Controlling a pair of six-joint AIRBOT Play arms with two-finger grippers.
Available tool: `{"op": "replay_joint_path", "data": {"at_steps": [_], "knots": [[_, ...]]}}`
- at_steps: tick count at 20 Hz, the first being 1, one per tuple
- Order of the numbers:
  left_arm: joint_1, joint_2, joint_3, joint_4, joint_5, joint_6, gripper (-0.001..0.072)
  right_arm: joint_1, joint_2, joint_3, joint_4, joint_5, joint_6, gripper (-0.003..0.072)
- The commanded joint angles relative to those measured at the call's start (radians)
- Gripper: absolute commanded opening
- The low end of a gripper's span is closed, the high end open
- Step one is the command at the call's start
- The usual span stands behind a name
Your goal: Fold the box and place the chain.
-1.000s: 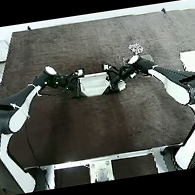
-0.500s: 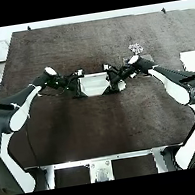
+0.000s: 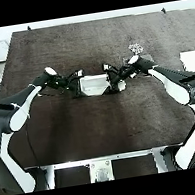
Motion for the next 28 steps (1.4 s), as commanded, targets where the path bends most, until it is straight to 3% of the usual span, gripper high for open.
{"op": "replay_joint_path", "data": {"at_steps": [1, 3, 28], "knots": [[0.000, 0.000, -0.004, -0.001, 0.021, 0.006, 0.0592, 0.000, 0.000, 0.000, 0.000, 0.000, 0.000, 0.0578], [0.000, 0.000, -0.004, -0.003, 0.029, -0.009, 0.0466, 0.000, 0.000, 0.000, 0.000, 0.000, 0.000, 0.0579], [0.000, 0.000, -0.004, -0.008, 0.029, -0.026, 0.0467, 0.001, 0.000, 0.000, 0.000, 0.000, 0.000, 0.0579]]}}
